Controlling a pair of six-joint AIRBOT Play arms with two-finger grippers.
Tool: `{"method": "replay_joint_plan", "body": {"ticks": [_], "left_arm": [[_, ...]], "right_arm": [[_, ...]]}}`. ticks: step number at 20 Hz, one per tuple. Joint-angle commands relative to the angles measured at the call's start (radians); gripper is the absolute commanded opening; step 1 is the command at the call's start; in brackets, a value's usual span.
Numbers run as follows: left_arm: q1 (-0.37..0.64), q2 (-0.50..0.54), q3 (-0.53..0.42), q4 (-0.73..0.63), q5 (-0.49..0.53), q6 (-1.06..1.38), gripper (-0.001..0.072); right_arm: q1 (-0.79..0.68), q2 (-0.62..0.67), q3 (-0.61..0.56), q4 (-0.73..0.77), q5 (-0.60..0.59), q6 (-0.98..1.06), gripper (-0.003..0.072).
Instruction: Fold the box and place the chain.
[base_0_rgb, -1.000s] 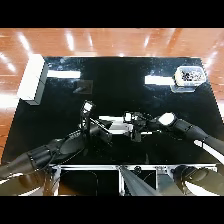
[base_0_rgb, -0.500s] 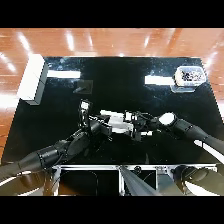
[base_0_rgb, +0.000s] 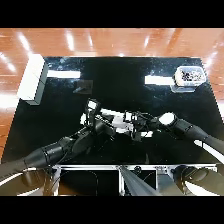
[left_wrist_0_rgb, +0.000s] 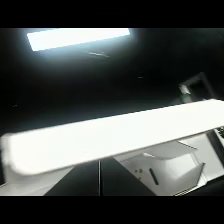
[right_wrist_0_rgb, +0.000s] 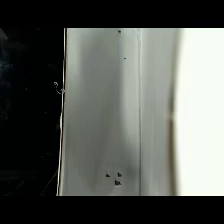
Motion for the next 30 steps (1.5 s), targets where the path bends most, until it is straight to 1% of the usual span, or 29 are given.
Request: {"method": "replay_joint_plan", "body": {"ticks": [1, 2, 4, 6, 8, 11, 14, 15, 18, 21, 23, 26, 29, 30], "left_arm": [[0.032, -0.014, 0.050, 0.072, 0.098, -0.002, 0.0017], [0.058, -0.014, 0.058, 0.072, 0.165, -0.001, 0.0017], [0.090, -0.013, 0.058, 0.079, 0.239, 0.000, 0.0017], [0.106, 0.001, 0.058, 0.079, 0.241, 0.006, 0.0017], [0.106, 0.021, 0.059, 0.079, 0.217, 0.006, 0.0017], [0.106, 0.038, 0.063, 0.079, 0.216, 0.007, 0.0017], [0.106, 0.041, 0.063, 0.079, 0.219, 0.006, 0.0017], [0.106, 0.042, 0.064, 0.079, 0.229, 0.006, 0.0017], [0.105, 0.060, 0.064, 0.079, 0.273, 0.007, 0.0017], [0.121, 0.124, 0.064, 0.137, 0.340, 0.007, 0.0017], [0.149, 0.171, 0.064, 0.141, 0.418, 0.007, 0.0017], [0.165, 0.228, 0.064, 0.192, 0.624, 0.012, 0.0018], [0.164, 0.244, 0.064, 0.190, 0.832, 0.065, 0.0018], [0.164, 0.244, 0.064, 0.190, 0.873, 0.078, 0.0018]], "right_arm": [[0.001, -0.001, 0.000, 0.000, 0.001, 0.000, 0.0537], [0.001, -0.001, 0.000, 0.000, 0.000, 0.000, 0.0537], [0.001, -0.001, 0.000, 0.000, 0.000, 0.000, 0.0537], [0.001, 0.000, 0.000, 0.000, 0.001, 0.000, 0.0537], [0.000, 0.000, 0.000, 0.000, 0.000, 0.000, 0.0538], [-0.002, 0.000, 0.000, -0.002, -0.001, 0.003, 0.0537], [-0.030, 0.000, 0.000, -0.062, 0.025, -0.024, 0.0537], [-0.037, -0.001, 0.000, -0.086, 0.050, -0.060, 0.0537], [-0.041, -0.001, 0.000, -0.092, 0.053, -0.115, 0.0537], [-0.041, -0.001, 0.000, -0.093, 0.063, -0.174, 0.0536], [-0.041, -0.001, 0.001, -0.092, 0.067, -0.178, 0.0536], [-0.041, -0.001, 0.001, -0.092, 0.068, -0.182, 0.0536], [-0.041, -0.001, 0.010, -0.091, 0.076, -0.189, 0.0535], [-0.041, -0.003, 0.016, -0.091, 0.082, -0.190, 0.0535]]}}
